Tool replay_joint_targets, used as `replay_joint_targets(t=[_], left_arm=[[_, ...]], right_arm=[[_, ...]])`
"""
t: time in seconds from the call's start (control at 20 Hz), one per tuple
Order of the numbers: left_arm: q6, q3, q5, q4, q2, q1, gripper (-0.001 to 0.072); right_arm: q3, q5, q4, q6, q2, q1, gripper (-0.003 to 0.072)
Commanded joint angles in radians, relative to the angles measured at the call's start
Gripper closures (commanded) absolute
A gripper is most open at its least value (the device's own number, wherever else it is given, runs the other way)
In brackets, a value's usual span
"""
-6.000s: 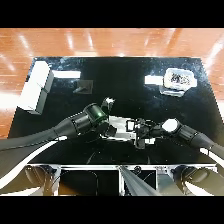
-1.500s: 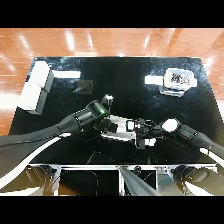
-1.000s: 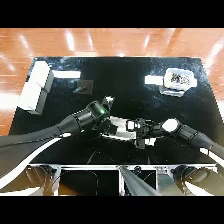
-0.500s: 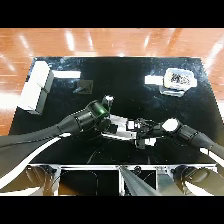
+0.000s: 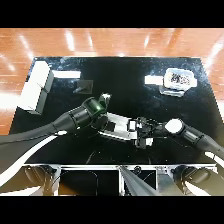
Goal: Fold the box and place the chain.
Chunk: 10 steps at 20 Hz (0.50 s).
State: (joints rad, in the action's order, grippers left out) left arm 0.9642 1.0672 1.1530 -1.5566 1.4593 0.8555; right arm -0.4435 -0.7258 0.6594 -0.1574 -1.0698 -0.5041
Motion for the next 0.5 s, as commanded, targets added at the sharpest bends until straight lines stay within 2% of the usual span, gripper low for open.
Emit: replay_joint_targets(t=[0.0,0.2,0.45], left_arm=[[-0.032,-0.031,-0.009,-0.001,-0.033,-0.038,0.0688],[-0.109,-0.156,-0.087,-0.002,-0.134,-0.049,0.0688],[-0.077,-0.173,-0.109,-0.011,-0.127,-0.047,0.0688]], right_arm=[[-0.001,-0.048,0.114,0.086,0.042,0.011,-0.0034],[-0.001,-0.078,0.131,0.101,0.055,0.026,-0.0034],[-0.001,-0.047,0.116,0.101,0.055,0.024,-0.0033]])
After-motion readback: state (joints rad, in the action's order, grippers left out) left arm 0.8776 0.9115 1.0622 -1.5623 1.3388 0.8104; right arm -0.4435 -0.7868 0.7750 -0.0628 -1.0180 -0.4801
